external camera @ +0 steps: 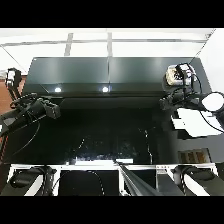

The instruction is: Fold the box and place the chain.

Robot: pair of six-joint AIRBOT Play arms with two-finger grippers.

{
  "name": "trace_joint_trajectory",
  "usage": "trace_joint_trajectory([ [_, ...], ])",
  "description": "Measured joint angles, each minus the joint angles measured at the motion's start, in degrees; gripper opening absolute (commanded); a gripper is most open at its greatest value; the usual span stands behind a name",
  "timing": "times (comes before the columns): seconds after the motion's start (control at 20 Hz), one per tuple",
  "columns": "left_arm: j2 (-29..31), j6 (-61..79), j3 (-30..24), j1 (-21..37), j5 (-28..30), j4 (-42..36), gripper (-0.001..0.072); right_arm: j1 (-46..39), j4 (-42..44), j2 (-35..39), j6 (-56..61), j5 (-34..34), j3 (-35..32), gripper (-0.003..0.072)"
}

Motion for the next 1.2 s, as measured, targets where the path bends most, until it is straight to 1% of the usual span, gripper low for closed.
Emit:
trace_joint_trajectory([
  [0.6,0.0,0.0,0.0,0.0,0.0,0.0,0.0028,0.0,0.0,0.0,0.0,0.0,0.0,0.0018],
  [0.7,0.0,0.0,0.0,0.0,0.0,0.0,0.0028,0.0,0.9,0.0,0.0,-1.0,0.0,0.0018],
  [0.85,-0.1,0.0,0.0,-0.1,2.0,-0.2,0.0028,0.0,6.6,-0.1,0.0,-5.5,-0.1,0.0018],
  [1.05,-0.3,0.0,0.0,-0.1,7.4,-0.8,0.0028,0.0,16.7,-0.1,0.0,-11.3,-0.1,0.002],
  [1.1,-0.6,0.1,0.0,-0.1,9.2,-1.7,0.0031,0.0,18.8,-0.1,0.0,-12.5,-0.1,0.0114],
  [1.15,-1.0,0.1,0.0,-0.1,11.1,-2.3,0.0163,0.0,20.4,-0.2,0.0,-13.5,-0.1,0.068],
  [1.2,-1.7,0.1,0.0,-0.1,12.7,-2.8,0.0568,0.0,21.5,-0.3,0.0,-14.6,-0.1,0.071],
])
